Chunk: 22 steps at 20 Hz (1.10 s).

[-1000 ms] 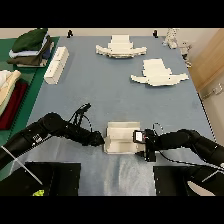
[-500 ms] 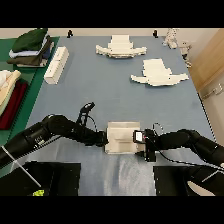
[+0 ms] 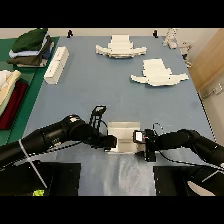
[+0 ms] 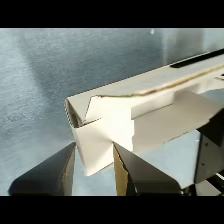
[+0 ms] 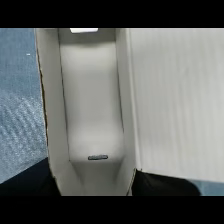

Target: Fold the box.

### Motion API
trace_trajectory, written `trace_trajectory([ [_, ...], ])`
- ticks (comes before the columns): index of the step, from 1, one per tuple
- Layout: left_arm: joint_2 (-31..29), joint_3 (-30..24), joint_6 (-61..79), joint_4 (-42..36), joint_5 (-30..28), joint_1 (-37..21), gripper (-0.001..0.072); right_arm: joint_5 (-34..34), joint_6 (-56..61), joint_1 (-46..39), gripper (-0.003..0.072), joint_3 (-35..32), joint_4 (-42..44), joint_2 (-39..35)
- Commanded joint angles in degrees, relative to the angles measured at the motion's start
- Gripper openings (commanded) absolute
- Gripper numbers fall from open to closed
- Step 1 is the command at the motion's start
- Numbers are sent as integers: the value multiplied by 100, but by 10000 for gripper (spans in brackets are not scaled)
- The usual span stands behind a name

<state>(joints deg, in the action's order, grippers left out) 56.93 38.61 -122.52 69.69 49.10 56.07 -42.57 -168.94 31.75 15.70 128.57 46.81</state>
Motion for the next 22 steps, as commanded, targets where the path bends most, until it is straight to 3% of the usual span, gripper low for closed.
trace_trajectory([
  [1, 417, 435, -984, 942, 603, 352, 359, 0, 2, 2, 505, 7, 0, 2],
  [9, 1220, 1163, -1762, 1307, 1167, 610, 359, 0, 2, 2, 505, 4, 0, 2],
  [15, 1469, 1294, -2385, 1543, 1309, 612, 348, 0, 2, 2, 505, 7, 0, 2],
  [22, 1810, 1499, -2739, 1757, 1298, 1001, 347, 0, 2, 2, 505, 4, 0, 2],
])
